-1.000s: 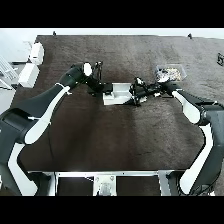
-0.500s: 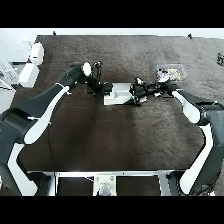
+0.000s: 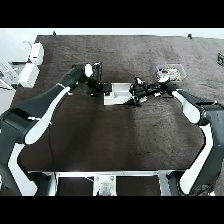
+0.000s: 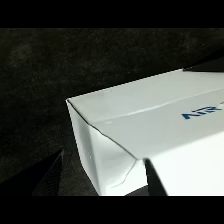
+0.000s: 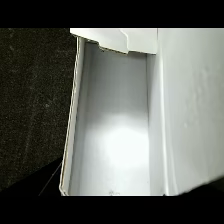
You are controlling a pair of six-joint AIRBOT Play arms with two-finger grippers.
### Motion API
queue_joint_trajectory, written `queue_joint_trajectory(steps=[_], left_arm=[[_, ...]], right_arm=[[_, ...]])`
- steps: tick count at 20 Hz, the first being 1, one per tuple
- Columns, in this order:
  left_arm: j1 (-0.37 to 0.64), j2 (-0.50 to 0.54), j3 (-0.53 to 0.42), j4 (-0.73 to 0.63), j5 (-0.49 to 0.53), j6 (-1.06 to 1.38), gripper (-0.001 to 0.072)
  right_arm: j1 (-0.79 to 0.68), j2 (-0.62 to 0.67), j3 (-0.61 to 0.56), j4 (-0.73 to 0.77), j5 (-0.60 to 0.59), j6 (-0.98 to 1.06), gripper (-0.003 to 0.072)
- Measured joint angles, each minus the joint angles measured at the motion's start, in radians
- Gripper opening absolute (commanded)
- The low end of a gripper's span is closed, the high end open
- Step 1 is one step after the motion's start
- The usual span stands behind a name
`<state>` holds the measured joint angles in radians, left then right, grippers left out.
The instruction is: Fold the box and place the chain.
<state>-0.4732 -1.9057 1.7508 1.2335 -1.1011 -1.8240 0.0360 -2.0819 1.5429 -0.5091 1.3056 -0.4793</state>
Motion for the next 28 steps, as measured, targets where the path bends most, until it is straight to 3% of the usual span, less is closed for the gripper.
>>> queue_joint_trajectory(steps=[2, 20, 28], left_arm=[[-0.002, 0.000, 0.000, 0.008, -0.003, -0.004, 0.0530], [-0.041, -0.077, 0.163, 0.149, -0.167, -0.037, 0.0532], [-0.049, -0.165, 0.307, 0.174, -0.280, -0.087, 0.0532]], right_arm=[[0.000, 0.000, 0.000, 0.000, 0.000, 0.000, 0.0406], [0.000, 0.000, 0.000, 0.000, 0.000, 0.000, 0.0406], [0.000, 0.000, 0.000, 0.000, 0.000, 0.000, 0.0406]])
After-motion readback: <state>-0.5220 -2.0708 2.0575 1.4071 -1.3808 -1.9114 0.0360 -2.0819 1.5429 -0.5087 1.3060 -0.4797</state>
